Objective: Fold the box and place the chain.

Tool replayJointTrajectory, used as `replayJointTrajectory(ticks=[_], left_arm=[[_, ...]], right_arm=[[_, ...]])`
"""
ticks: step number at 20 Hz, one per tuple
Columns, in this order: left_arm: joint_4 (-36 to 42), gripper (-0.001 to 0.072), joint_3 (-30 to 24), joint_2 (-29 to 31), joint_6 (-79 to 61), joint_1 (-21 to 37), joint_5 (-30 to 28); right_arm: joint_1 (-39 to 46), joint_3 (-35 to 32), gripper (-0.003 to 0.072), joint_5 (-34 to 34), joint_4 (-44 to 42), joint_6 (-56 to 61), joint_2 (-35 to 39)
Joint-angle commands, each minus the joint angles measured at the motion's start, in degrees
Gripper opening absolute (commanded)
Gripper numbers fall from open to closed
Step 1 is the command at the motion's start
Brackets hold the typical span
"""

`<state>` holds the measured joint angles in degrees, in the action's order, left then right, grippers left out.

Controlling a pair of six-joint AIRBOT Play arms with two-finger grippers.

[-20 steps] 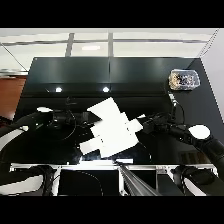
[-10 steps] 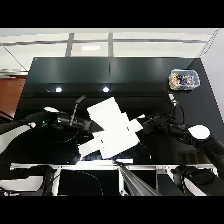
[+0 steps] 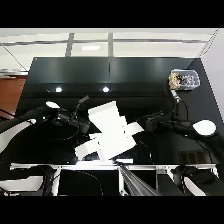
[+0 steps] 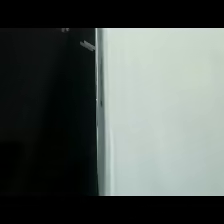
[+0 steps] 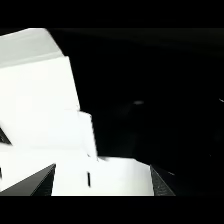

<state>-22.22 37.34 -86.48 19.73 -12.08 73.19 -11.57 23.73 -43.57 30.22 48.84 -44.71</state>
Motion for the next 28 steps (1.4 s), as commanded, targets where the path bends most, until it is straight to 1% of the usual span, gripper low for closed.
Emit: replayJointTrajectory(ticks=[1,2,3,4,5,6,7,8,10,11,12,15,18,20,23,25,28], left_arm=[[-3.65,0.0021,1.36,3.98,-6.45,-2.67,-0.87],[-5.46,0.0021,1.31,6.82,-8.24,-4.52,-4.26],[-8.11,0.0021,1.29,10.16,-9.86,-6.91,-9.38],[-10.19,0.0021,0.92,13.11,-12.87,-9.22,-15.37],[-10.86,0.0022,-0.04,15.61,-17.53,-11.28,-22.77],[-10.23,0.0027,-1.18,16.96,-22.73,-12.72,-28.87],[-8.83,0.0027,-1.73,16.63,-25.22,-13.07,-30.32],[-8.35,0.0028,-2.05,15.56,-25.77,-13.03,-29.20],[-8.87,0.0027,-2.14,12.31,-27.45,-13.07,-25.22],[-8.76,0.0027,-2.14,11.08,-29.51,-13.09,-24.48],[-8.39,0.0026,-2.14,10.56,-30.84,-13.33,-24.57],[-9.57,0.0026,-2.14,10.64,-32.00,-13.53,-25.86],[-9.92,0.0027,-2.14,10.64,-31.98,-13.44,-26.64],[-9.94,0.0028,-2.14,10.64,-31.98,-13.44,-26.47],[-9.94,0.0029,-2.14,10.64,-31.93,-13.44,-26.18],[-9.94,0.0029,-2.14,10.64,-31.93,-13.44,-26.21],[-9.94,0.0028,-2.14,10.64,-31.93,-13.44,-26.21]], right_arm=[[3.82,7.10,0.0677,-15.08,21.62,6.73,0.04],[3.80,8.87,0.0677,-17.70,26.91,4.48,0.04],[3.82,9.94,0.0677,-19.76,29.94,-0.09,0.04],[3.72,10.08,0.0677,-20.52,31.26,-4.85,0.04],[3.23,10.03,0.0677,-20.63,32.59,-9.70,0.02],[2.47,10.03,0.0677,-20.20,33.79,-14.21,0.02],[1.46,10.01,0.0677,-19.50,34.38,-19.10,-0.02],[0.39,9.99,0.0677,-18.36,34.34,-22.40,-0.15],[-2.19,9.44,0.0677,-14.25,33.94,-24.61,-0.37],[-3.63,8.74,0.0677,-12.09,33.64,-25.66,-0.39],[-5.05,8.02,0.0677,-11.04,33.35,-26.97,-0.46],[-9.29,5.79,0.0676,-11.21,29.83,-27.41,-0.94],[-12.72,2.69,0.0677,-11.10,28.87,-27.50,-1.05],[-14.47,0.11,0.0677,-10.64,25.62,-29.09,-1.09],[-18.36,-2.21,0.0677,-7.37,22.16,-31.76,-1.16],[-20.59,-2.97,0.0677,-3.98,21.86,-31.76,-1.22],[-22.51,-3.04,0.0677,-0.96,20.50,-31.78,-2.89]])
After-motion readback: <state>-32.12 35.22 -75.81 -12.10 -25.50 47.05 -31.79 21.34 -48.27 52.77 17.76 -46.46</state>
